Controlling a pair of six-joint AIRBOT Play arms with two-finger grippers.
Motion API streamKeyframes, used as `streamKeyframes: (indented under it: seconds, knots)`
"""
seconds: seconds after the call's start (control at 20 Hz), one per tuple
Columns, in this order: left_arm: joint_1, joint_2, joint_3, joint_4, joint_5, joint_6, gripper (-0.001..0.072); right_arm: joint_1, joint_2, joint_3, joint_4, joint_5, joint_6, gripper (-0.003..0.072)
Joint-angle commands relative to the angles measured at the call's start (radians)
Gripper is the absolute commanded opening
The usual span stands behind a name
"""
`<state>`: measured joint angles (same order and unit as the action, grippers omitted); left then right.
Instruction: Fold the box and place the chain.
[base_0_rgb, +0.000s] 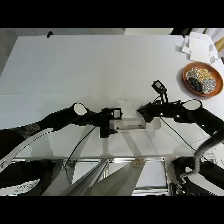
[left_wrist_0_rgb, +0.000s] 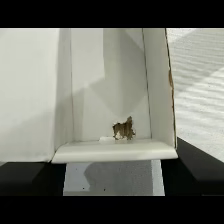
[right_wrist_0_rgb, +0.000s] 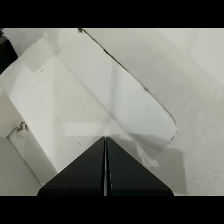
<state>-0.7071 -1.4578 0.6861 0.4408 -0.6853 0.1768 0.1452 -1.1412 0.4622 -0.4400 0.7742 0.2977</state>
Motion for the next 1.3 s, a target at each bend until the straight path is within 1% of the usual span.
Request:
streamKeyframes:
  seconds: [0.0,0.15,0.25,0.45,0.55,0.65,0.75,0.85,0.9,0.95,1.0,1.05,1.1,1.15,1.25]
  knots:
    - [0.001,0.0,0.0,0.001,0.0,0.002,0.0079,0.0,-0.032,0.0,-0.023,0.011,0.086,0.0019]
    - [0.001,0.0,0.0,0.001,0.0,0.002,0.0079,0.0,-0.02,0.008,-0.023,0.045,0.092,0.0019]
    - [0.001,0.0,0.0,0.001,0.0,0.002,0.0079,0.0,0.0,0.036,-0.023,0.104,0.096,0.0019]
    - [0.001,0.0,0.0,0.001,-0.001,0.002,0.0079,0.0,0.101,0.096,-0.064,0.211,0.098,0.0019]
    - [0.001,0.0,0.0,0.001,-0.001,0.002,0.0079,0.0,0.181,0.103,-0.142,0.276,0.096,0.0019]
    - [0.001,0.0,0.0,0.001,0.0,0.002,0.0079,0.0,0.268,0.104,-0.249,0.356,0.047,0.0019]
    - [0.001,0.0,0.0,0.001,-0.001,0.002,0.0079,0.0,0.346,0.104,-0.411,0.434,-0.044,0.0019]
    - [0.001,0.0,0.0,0.001,0.0,0.002,0.0079,0.0,0.38,0.103,-0.621,0.486,-0.09,0.0033]
    - [0.001,0.0,0.0,0.001,-0.001,0.002,0.0079,0.0,0.381,0.101,-0.702,0.494,-0.089,0.0145]
    - [0.001,0.0,0.0,0.001,-0.001,0.002,0.0079,0.0,0.38,0.1,-0.727,0.474,-0.09,0.0284]
    - [0.001,0.0,0.0,0.001,-0.001,0.002,0.0079,0.0,0.377,0.1,-0.721,0.435,-0.09,0.0307]
    - [0.001,0.0,0.0,0.001,-0.002,0.002,0.0079,0.0,0.374,0.1,-0.709,0.407,-0.1,0.0304]
    - [0.001,0.0,0.0,0.001,-0.003,0.002,0.0079,0.0,0.374,0.097,-0.707,0.385,-0.13,0.0248]
    - [0.001,0.0,0.0,0.001,-0.003,0.002,0.0079,0.0,0.374,0.091,-0.709,0.376,-0.179,0.0176]
    - [0.001,0.0,0.0,0.001,-0.003,0.002,0.0079,0.0,0.374,0.066,-0.702,0.35,-0.299,0.0168]
